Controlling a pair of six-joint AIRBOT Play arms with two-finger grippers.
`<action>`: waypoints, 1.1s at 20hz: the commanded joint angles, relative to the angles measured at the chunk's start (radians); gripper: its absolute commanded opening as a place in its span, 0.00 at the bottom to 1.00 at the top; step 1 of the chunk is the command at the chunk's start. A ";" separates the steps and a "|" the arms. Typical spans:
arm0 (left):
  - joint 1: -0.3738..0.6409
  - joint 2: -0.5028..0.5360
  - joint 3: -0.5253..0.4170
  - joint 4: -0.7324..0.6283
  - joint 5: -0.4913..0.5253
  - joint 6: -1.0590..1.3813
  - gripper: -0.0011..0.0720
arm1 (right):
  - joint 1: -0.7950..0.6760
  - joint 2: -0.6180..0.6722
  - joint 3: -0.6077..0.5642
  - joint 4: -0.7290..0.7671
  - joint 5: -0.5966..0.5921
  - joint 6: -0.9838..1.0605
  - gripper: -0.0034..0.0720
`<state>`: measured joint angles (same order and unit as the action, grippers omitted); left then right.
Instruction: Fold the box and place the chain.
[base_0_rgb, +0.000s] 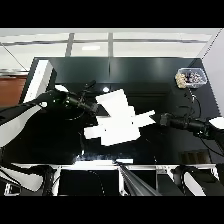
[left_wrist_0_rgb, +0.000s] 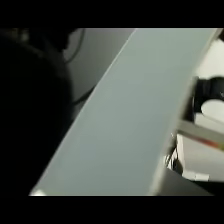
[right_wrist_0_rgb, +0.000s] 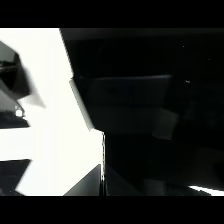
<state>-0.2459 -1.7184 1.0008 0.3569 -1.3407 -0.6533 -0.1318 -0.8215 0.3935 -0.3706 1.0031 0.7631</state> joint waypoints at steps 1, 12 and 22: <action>-0.003 -0.030 0.007 -0.001 -0.075 0.135 0.49 | 0.001 0.000 0.000 0.000 0.002 0.000 0.06; -0.019 0.003 0.095 0.059 -0.060 0.198 0.05 | 0.001 0.000 0.206 -0.404 0.146 -0.070 0.75; -0.167 0.244 -0.083 0.161 0.268 0.815 0.05 | 0.057 0.000 0.349 -0.535 0.130 -0.074 0.98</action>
<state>-0.3874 -1.5028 0.9394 0.4412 -1.1061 -0.0750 -0.1066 -0.8219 0.7284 -0.9073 1.1698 0.6956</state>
